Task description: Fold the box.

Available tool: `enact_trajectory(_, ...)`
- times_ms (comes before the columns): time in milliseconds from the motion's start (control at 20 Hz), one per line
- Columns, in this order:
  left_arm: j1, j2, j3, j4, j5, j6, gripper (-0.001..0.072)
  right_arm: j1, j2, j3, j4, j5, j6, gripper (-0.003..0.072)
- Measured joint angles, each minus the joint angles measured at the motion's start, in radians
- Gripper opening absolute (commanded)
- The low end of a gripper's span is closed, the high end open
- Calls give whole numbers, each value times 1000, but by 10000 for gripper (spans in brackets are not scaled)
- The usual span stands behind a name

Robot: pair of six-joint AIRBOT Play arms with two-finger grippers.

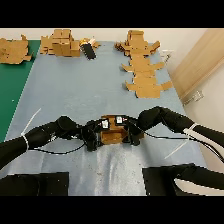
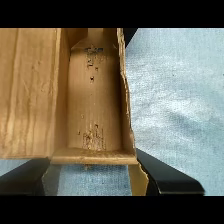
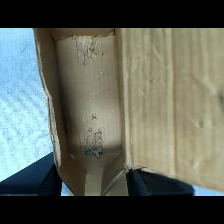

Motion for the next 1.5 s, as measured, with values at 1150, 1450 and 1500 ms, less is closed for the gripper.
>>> enact_trajectory(1150, 0, 0, 0, -5, -3, 0, 430, 0, 1, 1, -48, -4, -1, 566)
enact_trajectory(1450, -1, 0, 0, -5, -3, 0, 430, 0, 2, 5, -33, -20, 73, 566)
enact_trajectory(1500, -1, 0, 0, -5, -3, 0, 430, 0, 2, 8, -33, -25, 85, 566)
